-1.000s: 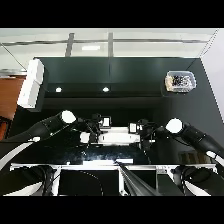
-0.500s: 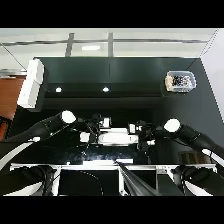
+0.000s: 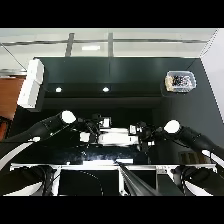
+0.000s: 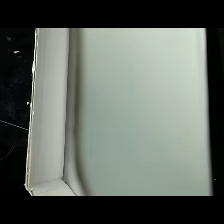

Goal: Fold the box and place the chain.

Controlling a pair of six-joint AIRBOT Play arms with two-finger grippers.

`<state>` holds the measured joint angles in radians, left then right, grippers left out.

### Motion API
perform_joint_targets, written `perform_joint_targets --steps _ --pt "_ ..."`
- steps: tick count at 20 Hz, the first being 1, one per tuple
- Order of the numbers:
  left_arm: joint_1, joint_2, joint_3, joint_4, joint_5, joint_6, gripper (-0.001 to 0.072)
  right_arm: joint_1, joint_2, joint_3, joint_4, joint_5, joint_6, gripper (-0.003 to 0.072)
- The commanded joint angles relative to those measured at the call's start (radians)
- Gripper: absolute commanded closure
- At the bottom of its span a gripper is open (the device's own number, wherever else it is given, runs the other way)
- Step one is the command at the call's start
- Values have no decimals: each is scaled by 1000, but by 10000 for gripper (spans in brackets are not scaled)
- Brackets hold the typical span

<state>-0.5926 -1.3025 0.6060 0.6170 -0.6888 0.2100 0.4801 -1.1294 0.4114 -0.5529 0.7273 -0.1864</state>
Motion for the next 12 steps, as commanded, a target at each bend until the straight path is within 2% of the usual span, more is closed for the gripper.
perform_joint_targets --steps 1,2,4,6,7,10,11,12 --pt "0 0 1 0 0 -1 681 0 0 -1 0 -12 3 55" --pt "0 0 1 0 -1 -1 681 0 0 -1 -1 -12 3 68" --pt "0 0 1 -1 -1 -14 679 0 0 -1 -1 -12 2 236" --pt "0 0 2 0 0 -37 676 0 0 -1 -1 -12 2 259" --pt "2 3 5 1 -1 -62 594 0 0 -1 -1 -11 2 259" --pt "2 53 31 79 -31 -144 208 0 0 -1 -2 -5 2 259" --pt "2 87 34 129 -34 -179 177 0 0 -1 -5 -5 2 259" --pt "2 125 34 183 -35 -232 177 0 0 -1 -6 -5 2 259"
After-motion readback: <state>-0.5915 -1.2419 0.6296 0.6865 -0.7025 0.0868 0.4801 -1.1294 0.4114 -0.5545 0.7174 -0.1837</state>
